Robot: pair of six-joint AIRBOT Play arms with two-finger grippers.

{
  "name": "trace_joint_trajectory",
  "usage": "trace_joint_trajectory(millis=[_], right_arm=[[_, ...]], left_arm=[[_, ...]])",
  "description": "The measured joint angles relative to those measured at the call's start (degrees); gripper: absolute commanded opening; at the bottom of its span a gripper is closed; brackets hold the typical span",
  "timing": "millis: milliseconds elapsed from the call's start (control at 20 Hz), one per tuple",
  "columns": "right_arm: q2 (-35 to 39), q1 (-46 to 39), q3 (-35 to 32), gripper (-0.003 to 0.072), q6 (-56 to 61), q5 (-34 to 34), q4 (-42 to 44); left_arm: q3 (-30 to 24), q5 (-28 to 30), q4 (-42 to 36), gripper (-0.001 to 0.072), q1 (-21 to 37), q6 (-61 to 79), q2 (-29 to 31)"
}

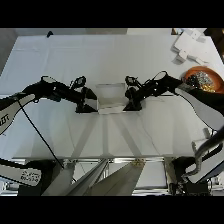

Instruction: Fold the box and place the chain.

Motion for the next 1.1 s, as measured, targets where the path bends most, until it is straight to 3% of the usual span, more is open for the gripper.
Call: trace_joint_trajectory(millis=[550,1100], right_arm=[[0.0,0.0,0.0,0.0401,0.1,-0.4,0.1],[0.0,-0.1,0.0,0.0401,0.1,-0.4,0.0]], left_arm=[[0.0,3.4,-0.2,0.0709,-1.2,-4.5,0.0],[0.0,10.6,-0.1,0.0709,-4.1,-6.5,-0.6]])
